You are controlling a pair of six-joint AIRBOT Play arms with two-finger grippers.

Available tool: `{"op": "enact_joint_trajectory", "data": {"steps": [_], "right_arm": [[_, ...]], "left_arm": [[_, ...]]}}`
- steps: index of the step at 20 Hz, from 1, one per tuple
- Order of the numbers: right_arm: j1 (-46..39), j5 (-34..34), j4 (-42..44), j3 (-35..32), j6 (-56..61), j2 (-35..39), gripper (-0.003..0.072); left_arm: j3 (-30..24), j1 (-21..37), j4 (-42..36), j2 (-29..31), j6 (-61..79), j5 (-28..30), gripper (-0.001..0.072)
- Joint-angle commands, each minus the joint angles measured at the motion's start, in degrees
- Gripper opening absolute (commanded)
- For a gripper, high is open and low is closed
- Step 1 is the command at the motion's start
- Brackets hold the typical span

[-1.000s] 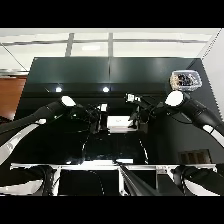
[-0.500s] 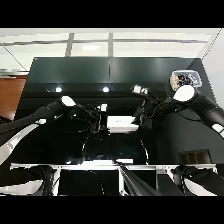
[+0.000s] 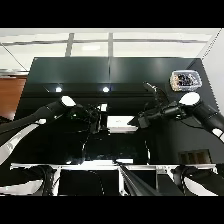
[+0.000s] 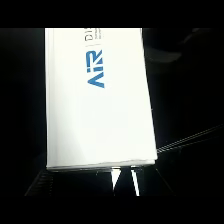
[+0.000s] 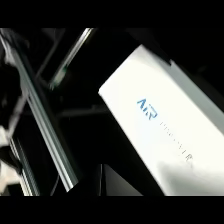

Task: Fold the box and place the chain.

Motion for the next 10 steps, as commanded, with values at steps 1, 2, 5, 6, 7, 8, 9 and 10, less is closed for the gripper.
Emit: {"op": "enact_joint_trajectory", "data": {"steps": [1,2,5,6,7,8,9,10], "right_arm": [[-0.13,-7.43,4.61,-3.02,3.82,-2.82,0.0025],[0.17,-7.87,3.04,-3.06,4.55,-3.78,0.0025],[2.4,-11.41,-4.46,-3.06,10.19,-5.2,0.0025],[3.1,-13.11,-5.99,-3.06,11.78,-5.31,0.0025],[3.63,-14.56,-6.93,-3.06,12.52,-5.33,0.0026],[3.96,-15.28,-7.06,-3.06,12.63,-5.33,0.0025],[3.98,-15.56,-7.04,-3.06,12.63,-5.31,0.0025],[3.91,-15.45,-7.04,-3.06,12.55,-5.31,0.0025]], "left_arm": [[0.02,0.0,0.02,-0.04,0.04,0.0,0.0401],[0.02,0.0,0.02,-0.04,0.04,0.0,0.0402],[0.02,0.0,0.02,-0.04,0.04,0.0,0.0402],[0.02,0.0,0.02,-0.04,0.04,0.0,0.0402],[0.02,0.0,0.02,-0.04,0.04,0.0,0.0401],[0.02,0.0,0.02,-0.04,0.04,0.02,0.0402],[0.02,0.0,0.02,-0.04,0.04,0.02,0.0402],[0.02,0.0,0.02,-0.04,0.04,0.02,0.0402]]}}
